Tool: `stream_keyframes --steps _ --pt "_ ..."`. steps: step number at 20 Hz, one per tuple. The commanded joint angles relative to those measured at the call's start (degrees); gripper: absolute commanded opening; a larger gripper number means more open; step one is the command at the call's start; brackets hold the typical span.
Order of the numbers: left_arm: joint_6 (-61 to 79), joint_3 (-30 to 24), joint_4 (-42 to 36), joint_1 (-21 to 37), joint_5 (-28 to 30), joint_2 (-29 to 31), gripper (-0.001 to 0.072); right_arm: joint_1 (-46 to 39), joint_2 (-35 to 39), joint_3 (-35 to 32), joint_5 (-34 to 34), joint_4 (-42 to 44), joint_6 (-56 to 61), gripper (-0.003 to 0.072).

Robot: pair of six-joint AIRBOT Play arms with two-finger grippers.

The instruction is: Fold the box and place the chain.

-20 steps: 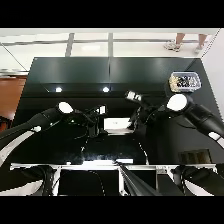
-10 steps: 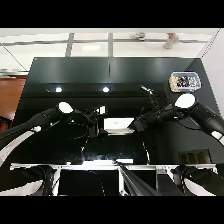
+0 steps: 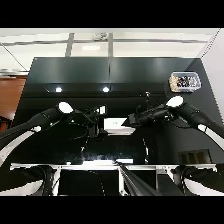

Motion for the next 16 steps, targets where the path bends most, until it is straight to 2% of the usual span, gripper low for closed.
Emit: stream_keyframes --steps 1,4,10,13,16 --pt "0.00 -0.02 0.00 -0.04 0.02 -0.02 0.0391 -0.07 -1.33 -0.07 -2.56 -3.78 3.82 0.0003" --pt "0.00 -0.02 0.00 -0.04 0.04 -0.02 0.0391 -0.04 -1.40 -0.07 -3.30 -6.58 4.66 0.0003" --pt "0.00 -0.02 0.00 -0.04 0.02 -0.02 0.0391 2.62 -1.40 -0.04 -4.83 -6.73 5.01 0.0003" --pt "0.00 -0.02 0.00 -0.04 0.02 -0.02 0.0391 0.81 -0.33 0.17 -1.05 -6.71 4.39 0.0007" --pt "0.00 -0.02 0.00 -0.02 0.04 -0.02 0.0391 -3.96 4.02 1.86 6.64 -6.75 3.89 0.0008"
